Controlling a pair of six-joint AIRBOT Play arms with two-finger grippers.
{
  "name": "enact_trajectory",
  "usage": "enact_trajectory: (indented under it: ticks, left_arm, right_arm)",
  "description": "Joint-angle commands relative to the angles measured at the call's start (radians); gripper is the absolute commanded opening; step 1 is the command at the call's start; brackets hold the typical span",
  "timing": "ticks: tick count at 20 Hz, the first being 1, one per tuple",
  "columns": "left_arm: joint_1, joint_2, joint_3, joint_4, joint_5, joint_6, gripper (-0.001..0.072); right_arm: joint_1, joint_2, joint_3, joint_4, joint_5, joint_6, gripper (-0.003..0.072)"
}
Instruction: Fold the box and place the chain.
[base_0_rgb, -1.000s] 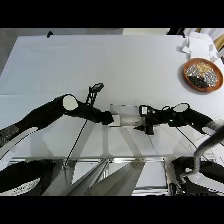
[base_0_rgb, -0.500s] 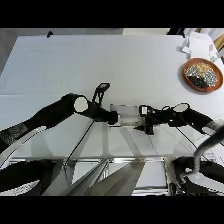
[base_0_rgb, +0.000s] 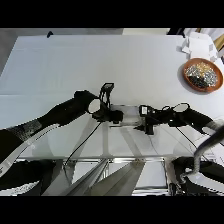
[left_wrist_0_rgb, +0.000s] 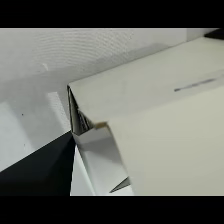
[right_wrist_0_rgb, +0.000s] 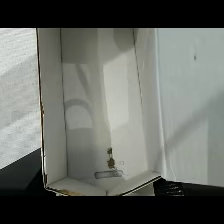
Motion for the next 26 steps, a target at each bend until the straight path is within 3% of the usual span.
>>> enact_trajectory:
  ticks: [1, 7, 13, 15, 19, 22, 24, 26]
  left_arm:
    - [-0.022, -0.048, 0.061, 0.099, -0.061, -0.171, 0.05]
    - [-0.027, -0.137, 0.15, 0.152, -0.286, -0.182, 0.0501]
    - [-0.034, -0.166, 0.151, 0.156, -0.253, -0.24, 0.0481]
    - [-0.034, -0.166, 0.151, 0.154, -0.242, -0.244, 0.0406]
    - [-0.033, -0.167, 0.151, 0.155, -0.232, -0.256, 0.0387]
    - [-0.045, -0.167, 0.151, 0.158, -0.206, -0.269, 0.0264]
    - [-0.058, -0.167, 0.151, 0.175, -0.195, -0.271, 0.0259]
    - [-0.068, -0.168, 0.151, 0.182, -0.18, -0.285, 0.0153]
  right_arm:
    - [0.0, 0.0, 0.0, 0.0, 0.0, 0.0, 0.038]
    - [0.0, 0.0, 0.0, 0.0, 0.0, 0.0, 0.038]
    - [0.0, 0.0, 0.0, 0.0, 0.0, 0.0, 0.038]
    - [0.0, 0.0, 0.0, 0.0, 0.0, 0.0, 0.038]
    - [0.0, 0.0, 0.0, 0.0, 0.0, 0.0, 0.038]
    - [0.0, 0.0, 0.0, 0.0, 0.0, 0.0, 0.038]
    - [0.0, 0.0, 0.0, 0.0, 0.0, 0.0, 0.038]
    - [0.0, 0.0, 0.0, 0.0, 0.0, 0.0, 0.038]
